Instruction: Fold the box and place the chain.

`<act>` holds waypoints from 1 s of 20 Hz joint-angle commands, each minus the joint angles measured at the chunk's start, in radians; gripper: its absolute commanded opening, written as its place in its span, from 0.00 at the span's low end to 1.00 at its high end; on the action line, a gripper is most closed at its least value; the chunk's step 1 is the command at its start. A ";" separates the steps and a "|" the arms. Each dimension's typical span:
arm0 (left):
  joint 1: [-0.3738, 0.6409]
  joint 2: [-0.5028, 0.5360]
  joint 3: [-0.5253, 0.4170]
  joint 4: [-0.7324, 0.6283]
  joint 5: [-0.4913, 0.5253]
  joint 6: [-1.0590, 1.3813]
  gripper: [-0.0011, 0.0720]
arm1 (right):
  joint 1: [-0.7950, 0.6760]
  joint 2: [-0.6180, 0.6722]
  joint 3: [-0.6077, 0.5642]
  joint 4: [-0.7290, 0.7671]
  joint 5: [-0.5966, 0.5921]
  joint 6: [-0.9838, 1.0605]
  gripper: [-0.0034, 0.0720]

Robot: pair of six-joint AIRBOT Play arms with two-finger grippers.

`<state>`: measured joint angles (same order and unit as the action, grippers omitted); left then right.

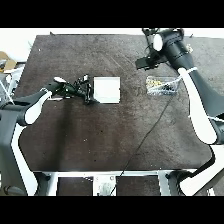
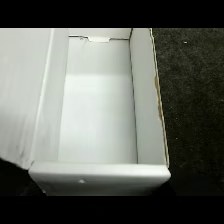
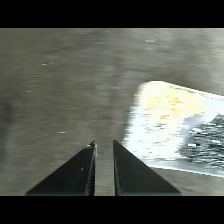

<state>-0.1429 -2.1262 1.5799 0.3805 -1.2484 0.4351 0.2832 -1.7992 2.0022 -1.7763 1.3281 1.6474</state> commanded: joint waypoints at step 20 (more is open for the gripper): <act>0.000 0.001 0.000 0.000 0.001 0.000 0.24 | -0.283 -0.204 -0.040 0.348 0.160 -0.134 0.35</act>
<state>-0.1429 -2.1258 1.5799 0.3809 -1.2476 0.4347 0.0021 -1.9942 1.9862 -1.4490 1.4933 1.5276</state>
